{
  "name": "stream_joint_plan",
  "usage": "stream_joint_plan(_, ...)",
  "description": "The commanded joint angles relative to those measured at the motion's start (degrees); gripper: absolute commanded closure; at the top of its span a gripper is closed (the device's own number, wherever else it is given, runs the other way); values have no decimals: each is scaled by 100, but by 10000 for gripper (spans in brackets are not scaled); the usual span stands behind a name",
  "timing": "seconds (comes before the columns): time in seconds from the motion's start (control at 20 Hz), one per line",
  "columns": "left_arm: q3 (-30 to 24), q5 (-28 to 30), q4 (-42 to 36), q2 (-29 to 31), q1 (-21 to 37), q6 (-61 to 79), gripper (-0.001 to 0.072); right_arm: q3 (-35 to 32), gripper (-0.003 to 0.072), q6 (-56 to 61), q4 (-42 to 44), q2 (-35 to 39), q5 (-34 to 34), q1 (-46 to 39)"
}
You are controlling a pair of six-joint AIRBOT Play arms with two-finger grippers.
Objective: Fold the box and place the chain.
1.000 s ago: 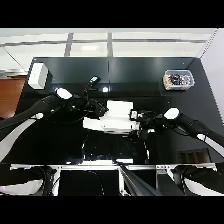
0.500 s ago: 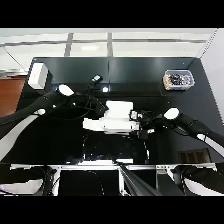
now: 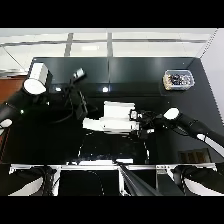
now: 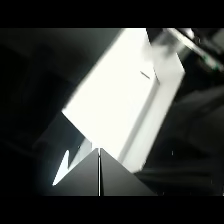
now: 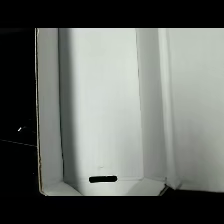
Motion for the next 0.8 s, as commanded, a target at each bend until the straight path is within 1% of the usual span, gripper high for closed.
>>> stream_joint_plan(0.0, -785, 94, 44, 175, 44, 2076, 672, 0, 560, -2, 0, -2, 7, 4)
stream_joint_plan(0.05, -944, 203, 35, 175, 42, 2498, 541, -2, 560, -2, 0, -2, 7, 4)
stream_joint_plan(0.1, -1019, 350, 46, 153, 11, 2549, 369, -2, 560, -2, 0, 0, 7, 7)
stream_joint_plan(0.15, -1016, 474, 173, 116, -28, 2586, 84, -2, 560, -2, 0, 0, 7, 4)
stream_joint_plan(0.2, -1016, 831, 293, 79, -76, 2695, 4, -2, 560, -2, -2, -2, 7, 4)
stream_joint_plan(0.25, -1014, 1167, 455, 20, -155, 2732, 4, -2, 560, -2, 0, 0, 7, 4)
stream_joint_plan(0.3, -973, 1368, 710, -90, -243, 2750, 4, -2, 560, -2, 0, 0, 7, 4)
stream_joint_plan(0.35, -918, 1355, 852, -238, -306, 2830, 4, 0, 560, -2, 0, 0, 7, 4)
stream_joint_plan(0.4, -896, 1320, 822, -372, -350, 2852, 9, 0, 560, -2, 2, 0, 7, 4)
stream_joint_plan(0.45, -892, 1314, 710, -501, -402, 2850, 21, -2, 560, -2, 2, 0, 4, 4)
stream_joint_plan(0.55, -881, 1294, 393, -713, -507, 2852, 21, 0, 560, -2, 0, 0, 7, 4)
stream_joint_plan(0.75, -850, 1318, 293, -754, -809, 3130, 21, -2, 560, -2, 2, 0, 7, 4)
